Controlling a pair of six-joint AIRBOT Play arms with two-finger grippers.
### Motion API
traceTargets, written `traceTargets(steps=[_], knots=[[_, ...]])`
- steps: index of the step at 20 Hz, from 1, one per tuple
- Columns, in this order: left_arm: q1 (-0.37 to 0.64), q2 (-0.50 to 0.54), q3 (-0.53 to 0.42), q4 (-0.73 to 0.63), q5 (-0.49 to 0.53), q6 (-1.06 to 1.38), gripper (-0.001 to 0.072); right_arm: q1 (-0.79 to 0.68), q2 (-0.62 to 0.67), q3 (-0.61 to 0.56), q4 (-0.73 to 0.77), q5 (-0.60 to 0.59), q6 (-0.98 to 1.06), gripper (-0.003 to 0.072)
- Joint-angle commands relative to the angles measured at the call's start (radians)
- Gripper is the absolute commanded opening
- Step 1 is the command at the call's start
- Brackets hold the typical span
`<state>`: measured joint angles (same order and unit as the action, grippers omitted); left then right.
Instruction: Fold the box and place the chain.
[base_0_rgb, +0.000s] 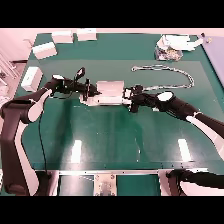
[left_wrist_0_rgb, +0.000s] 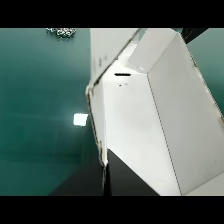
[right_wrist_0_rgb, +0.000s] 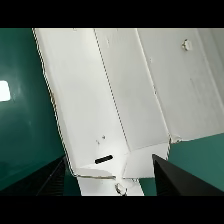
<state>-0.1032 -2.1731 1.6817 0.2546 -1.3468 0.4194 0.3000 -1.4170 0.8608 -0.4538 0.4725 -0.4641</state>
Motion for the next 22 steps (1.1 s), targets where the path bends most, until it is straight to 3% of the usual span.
traceTargets(steps=[1,6,10,15,22], knots=[[0.001,0.001,0.001,-0.001,0.0,0.0,0.002,-0.004,-0.018,0.011,0.028,0.026,-0.001,0.0613],[0.001,0.001,0.001,-0.001,-0.006,0.0,0.002,-0.056,-0.036,0.063,0.062,0.048,-0.001,0.0621],[0.001,0.001,0.001,-0.001,-0.006,0.0,0.002,-0.101,-0.116,0.147,0.069,0.27,0.038,0.0621],[0.001,0.001,0.001,-0.001,-0.007,0.0,0.002,-0.149,-0.169,0.206,0.068,0.369,0.041,0.0621],[0.001,0.001,0.001,-0.001,-0.015,0.001,0.002,-0.174,-0.219,0.263,0.023,0.406,0.045,0.0621]])
